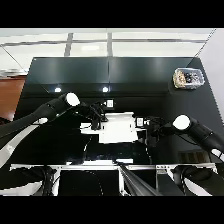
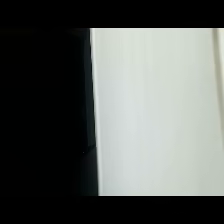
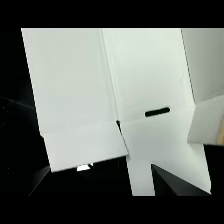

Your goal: Fold the box and place the chain.

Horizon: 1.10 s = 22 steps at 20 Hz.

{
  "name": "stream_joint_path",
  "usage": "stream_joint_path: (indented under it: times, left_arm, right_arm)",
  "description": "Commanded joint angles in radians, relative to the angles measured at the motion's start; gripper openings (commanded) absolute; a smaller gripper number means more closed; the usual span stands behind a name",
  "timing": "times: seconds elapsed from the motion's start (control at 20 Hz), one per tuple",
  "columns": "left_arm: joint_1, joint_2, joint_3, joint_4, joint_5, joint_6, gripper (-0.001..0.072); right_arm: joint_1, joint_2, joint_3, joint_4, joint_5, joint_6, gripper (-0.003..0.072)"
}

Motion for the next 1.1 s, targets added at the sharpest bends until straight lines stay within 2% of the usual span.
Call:
stream_joint_path:
  times: [0.0,0.2,0.35,0.55,0.7,0.9,1.05]
  left_arm:
    - [0.0,0.001,0.002,-0.005,0.0,0.003,0.0023]
    - [0.0,0.001,0.002,-0.005,0.005,0.003,0.0023]
    - [0.0,0.001,0.002,-0.005,0.008,0.003,0.0023]
    - [0.0,0.001,0.002,-0.005,0.007,0.002,0.0023]
    - [0.0,0.001,0.002,-0.005,0.007,0.002,0.0023]
    - [0.0,0.001,0.002,-0.005,0.0,0.002,0.0023]
    - [0.0,0.001,0.002,-0.004,0.0,0.003,0.0024]
  right_arm:
    - [0.058,-0.027,-0.001,0.049,-0.07,-0.062,0.0688]
    - [0.064,-0.032,-0.001,0.05,-0.032,-0.063,0.0688]
    - [0.064,-0.045,-0.001,0.065,-0.07,-0.061,0.0688]
    - [0.064,-0.044,0.024,0.179,-0.081,-0.065,0.0688]
    - [0.055,-0.035,0.106,0.046,-0.095,-0.067,0.0688]
    - [0.007,-0.035,0.197,0.053,-0.094,-0.067,0.0688]
    - [-0.017,-0.039,0.203,0.056,-0.055,-0.066,0.0688]
